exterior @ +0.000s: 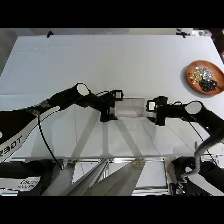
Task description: Fold the box and place the chain.
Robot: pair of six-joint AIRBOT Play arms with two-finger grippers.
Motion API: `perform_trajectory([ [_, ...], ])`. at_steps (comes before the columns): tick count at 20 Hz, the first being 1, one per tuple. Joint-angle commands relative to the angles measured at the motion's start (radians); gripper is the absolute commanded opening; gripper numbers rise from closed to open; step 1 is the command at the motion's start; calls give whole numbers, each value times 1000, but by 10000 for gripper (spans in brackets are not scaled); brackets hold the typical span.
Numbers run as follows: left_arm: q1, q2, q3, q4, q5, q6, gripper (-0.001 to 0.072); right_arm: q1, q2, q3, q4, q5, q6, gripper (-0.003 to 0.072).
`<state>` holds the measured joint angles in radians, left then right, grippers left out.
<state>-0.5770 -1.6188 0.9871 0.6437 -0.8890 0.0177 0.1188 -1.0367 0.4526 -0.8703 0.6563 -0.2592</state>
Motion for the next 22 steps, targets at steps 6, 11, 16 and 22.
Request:
perform_trajectory([
  [6,0,0,0,0,2,0,495,0,348,0,-83,354,172,7],
  [11,0,0,0,0,2,0,495,0,377,0,496,136,190,0],
  [16,0,0,0,0,2,0,495,0,176,0,586,184,183,0],
  [22,0,0,0,0,2,0,495,0,5,5,667,145,117,0],
])
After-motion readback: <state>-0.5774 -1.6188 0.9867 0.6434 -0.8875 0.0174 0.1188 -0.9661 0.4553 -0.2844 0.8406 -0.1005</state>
